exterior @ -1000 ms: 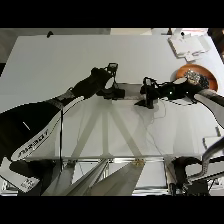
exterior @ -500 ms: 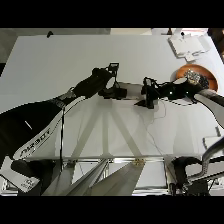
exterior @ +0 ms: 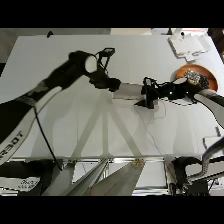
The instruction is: Fold the box and place the chain.
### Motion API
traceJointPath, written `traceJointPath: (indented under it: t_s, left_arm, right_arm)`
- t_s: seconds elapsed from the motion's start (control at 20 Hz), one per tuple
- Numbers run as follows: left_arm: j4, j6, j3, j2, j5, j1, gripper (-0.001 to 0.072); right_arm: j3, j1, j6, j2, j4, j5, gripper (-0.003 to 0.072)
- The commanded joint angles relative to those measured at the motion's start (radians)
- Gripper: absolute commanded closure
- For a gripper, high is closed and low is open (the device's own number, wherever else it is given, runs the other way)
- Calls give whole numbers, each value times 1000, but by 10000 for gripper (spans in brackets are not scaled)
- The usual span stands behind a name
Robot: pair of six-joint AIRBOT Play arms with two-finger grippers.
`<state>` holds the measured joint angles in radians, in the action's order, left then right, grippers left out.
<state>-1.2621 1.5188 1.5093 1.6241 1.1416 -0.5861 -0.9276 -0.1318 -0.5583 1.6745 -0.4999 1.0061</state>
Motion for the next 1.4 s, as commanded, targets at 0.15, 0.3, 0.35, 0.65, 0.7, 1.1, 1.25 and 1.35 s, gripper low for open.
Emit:
traceJointPath:
  t_s: [0.15, 0.3, 0.35, 0.65, 0.7, 1.1, 1.25, 1.35]
  left_arm:
    - [264, -1102, -42, -18, 100, 140, 114]
    - [334, -1329, -99, 29, 50, 207, 12]
    - [346, -1374, -107, 51, 43, 223, 12]
    - [620, -1714, -107, 210, 26, 275, 12]
    - [617, -1730, -107, 228, 26, 274, 12]
    - [624, -1769, -107, 280, 37, 243, 11]
    - [626, -1769, -107, 279, 25, 234, 10]
    - [625, -1770, -107, 274, 27, 231, 10]
  right_arm:
    - [-1, 0, 0, 0, 0, 0, 276]
    - [-1, 0, 0, 0, 0, 0, 276]
    - [-1, 0, 0, 0, 0, 0, 276]
    - [-1, 0, 0, 0, 0, 0, 276]
    - [-1, 0, 0, -1, 0, 0, 276]
    - [-1, 0, 0, 0, 0, 0, 276]
    - [-1, 0, 0, -1, 0, 0, 276]
    - [-1, 0, 0, -1, 0, 0, 276]
